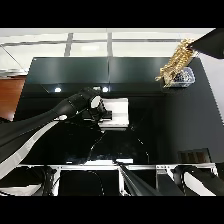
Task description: Fold the box and place the chain.
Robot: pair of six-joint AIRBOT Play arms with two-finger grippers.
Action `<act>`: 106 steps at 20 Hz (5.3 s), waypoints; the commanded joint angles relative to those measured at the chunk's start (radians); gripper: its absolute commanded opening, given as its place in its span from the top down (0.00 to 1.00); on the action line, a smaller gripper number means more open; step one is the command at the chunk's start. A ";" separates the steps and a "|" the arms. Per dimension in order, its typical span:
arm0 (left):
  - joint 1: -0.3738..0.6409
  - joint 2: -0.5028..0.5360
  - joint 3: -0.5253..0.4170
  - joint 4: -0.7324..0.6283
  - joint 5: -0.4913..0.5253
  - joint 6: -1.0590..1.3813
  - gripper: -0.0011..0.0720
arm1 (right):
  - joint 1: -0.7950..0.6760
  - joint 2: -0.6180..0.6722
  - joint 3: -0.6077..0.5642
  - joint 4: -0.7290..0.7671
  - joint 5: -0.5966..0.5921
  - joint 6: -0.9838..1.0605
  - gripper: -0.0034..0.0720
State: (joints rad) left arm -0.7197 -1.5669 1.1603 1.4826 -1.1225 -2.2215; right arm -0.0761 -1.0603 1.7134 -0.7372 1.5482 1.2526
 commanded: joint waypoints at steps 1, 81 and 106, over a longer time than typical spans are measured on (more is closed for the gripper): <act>0.001 0.000 0.000 0.000 0.000 0.000 0.95 | 0.084 0.011 -0.012 0.048 0.005 -0.011 0.94; 0.003 0.000 0.000 0.001 0.000 0.000 0.95 | 0.209 0.174 -0.403 0.411 -0.398 -0.023 0.94; 0.003 0.000 0.000 0.002 0.000 0.000 0.95 | 0.527 -0.050 -0.679 -0.126 -0.569 0.172 0.94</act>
State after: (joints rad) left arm -0.7177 -1.5669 1.1603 1.4834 -1.1225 -2.2215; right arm 0.4442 -1.0962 1.1091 -0.8639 1.0271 1.4021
